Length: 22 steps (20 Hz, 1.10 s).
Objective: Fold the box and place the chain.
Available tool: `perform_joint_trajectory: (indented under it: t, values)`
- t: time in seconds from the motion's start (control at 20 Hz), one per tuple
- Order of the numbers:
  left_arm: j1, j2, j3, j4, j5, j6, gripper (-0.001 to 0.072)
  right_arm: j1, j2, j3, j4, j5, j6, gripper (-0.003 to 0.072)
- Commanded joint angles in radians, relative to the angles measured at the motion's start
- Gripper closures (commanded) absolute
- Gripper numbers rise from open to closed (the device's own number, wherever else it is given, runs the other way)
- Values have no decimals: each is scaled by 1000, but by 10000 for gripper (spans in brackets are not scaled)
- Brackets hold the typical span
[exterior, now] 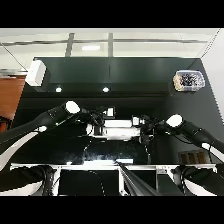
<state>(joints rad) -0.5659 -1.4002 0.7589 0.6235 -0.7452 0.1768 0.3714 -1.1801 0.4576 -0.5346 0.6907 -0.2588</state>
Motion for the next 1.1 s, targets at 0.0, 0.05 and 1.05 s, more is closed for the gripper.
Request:
perform_joint_trajectory:
  t: [0.0,0.05,1.05]
  values:
    - [0,0,0,0,0,-2,682,1,-1,1,0,-2,0,206]
    - [0,0,0,0,0,-2,682,2,-1,1,0,-2,0,208]
    - [2,332,6,306,-435,-897,685,2,-1,1,0,-3,0,210]
